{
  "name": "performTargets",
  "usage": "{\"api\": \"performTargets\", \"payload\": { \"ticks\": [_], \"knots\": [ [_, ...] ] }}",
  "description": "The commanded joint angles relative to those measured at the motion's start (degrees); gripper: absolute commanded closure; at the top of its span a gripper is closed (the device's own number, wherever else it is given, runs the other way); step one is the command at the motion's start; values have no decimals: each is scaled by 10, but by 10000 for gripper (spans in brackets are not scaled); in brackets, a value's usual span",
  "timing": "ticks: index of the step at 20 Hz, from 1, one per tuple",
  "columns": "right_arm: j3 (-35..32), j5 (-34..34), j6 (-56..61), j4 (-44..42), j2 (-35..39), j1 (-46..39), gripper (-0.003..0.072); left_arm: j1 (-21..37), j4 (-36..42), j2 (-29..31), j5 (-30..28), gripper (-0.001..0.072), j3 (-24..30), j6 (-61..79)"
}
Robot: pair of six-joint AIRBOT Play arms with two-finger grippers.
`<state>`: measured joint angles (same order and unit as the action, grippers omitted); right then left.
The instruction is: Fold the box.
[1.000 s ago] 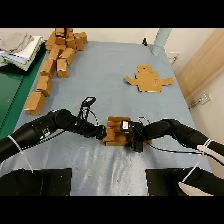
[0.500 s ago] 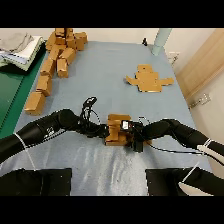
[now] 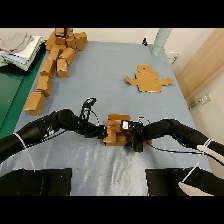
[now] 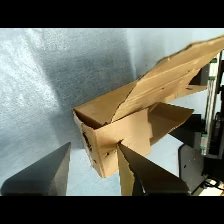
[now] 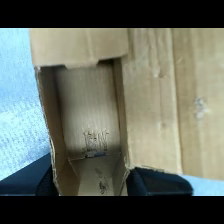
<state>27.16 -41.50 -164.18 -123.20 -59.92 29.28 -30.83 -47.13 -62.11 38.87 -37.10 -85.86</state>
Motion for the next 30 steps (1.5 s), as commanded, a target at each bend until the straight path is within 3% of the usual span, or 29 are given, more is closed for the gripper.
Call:
{"api": "performTargets", "payload": {
  "ticks": [1, 13, 17, 19, 22, 26, 30],
  "knots": [
    [0, 0, 0, 0, 0, 0, 226, 4, -14, 7, 9, 269, 0, -7],
    [0, 0, 0, 0, 0, 0, 225, 5, -8, 23, 54, 269, 0, -7],
    [0, 0, 0, 0, 0, 0, 225, 4, 8, 21, 40, 267, 0, -7],
    [0, 0, 0, 0, 0, 0, 225, 0, 9, 20, 18, 208, 0, -8],
    [0, 0, 0, 0, 0, 0, 225, -21, 5, 19, -3, 208, 0, -10],
    [0, 0, 0, 0, 0, 0, 226, -58, -81, 1, -20, 208, -9, -136],
    [0, 0, 0, 0, 0, 0, 226, -103, -223, -36, -3, 208, -64, -287]
  ]
}}
